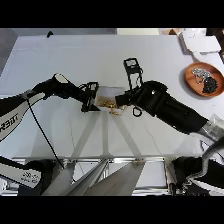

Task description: Fold the box and place the chain.

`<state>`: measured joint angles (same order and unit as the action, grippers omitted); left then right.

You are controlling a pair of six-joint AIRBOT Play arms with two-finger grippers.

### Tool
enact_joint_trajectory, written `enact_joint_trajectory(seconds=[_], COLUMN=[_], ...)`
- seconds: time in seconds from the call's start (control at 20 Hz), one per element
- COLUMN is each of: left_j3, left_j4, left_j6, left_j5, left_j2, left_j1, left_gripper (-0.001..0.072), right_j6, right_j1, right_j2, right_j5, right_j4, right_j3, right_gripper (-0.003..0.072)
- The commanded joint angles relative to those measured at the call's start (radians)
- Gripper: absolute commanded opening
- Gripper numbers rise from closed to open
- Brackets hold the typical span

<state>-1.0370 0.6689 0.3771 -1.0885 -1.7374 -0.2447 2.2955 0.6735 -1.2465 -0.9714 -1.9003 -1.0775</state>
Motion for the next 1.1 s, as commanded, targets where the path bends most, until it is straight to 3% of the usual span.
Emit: enact_joint_trajectory(seconds=[0.0,0.45,0.85,0.9,0.95,1.05], left_j3=[0.000,0.000,0.000,0.000,0.000,0.000], left_j4=[0.000,0.001,0.000,0.000,0.000,0.000], left_j6=[0.000,0.000,0.000,0.000,0.000,0.000], left_j5=[0.000,0.000,0.000,0.000,0.000,0.000], left_j2=[0.000,0.000,0.000,0.000,0.000,0.000], left_j1=[0.000,0.000,0.000,0.000,0.000,0.000], left_gripper=[0.0333,0.0333,0.0333,0.0333,0.0333,0.0333], right_j6=[-0.085,-0.256,-0.264,-0.264,-0.275,-0.326], right_j1=[0.032,0.032,0.028,0.028,0.028,0.028], right_j2=[0.024,-0.054,-0.172,-0.177,-0.176,-0.163], right_j5=[0.056,0.236,0.204,0.200,0.203,0.206], right_j4=[0.060,0.201,0.196,0.196,0.196,0.196], right_j3=[-0.003,-0.090,-0.090,-0.090,-0.090,-0.090], right_gripper=[0.0012,0.0012,0.0020,0.0106,0.0242,0.0285])
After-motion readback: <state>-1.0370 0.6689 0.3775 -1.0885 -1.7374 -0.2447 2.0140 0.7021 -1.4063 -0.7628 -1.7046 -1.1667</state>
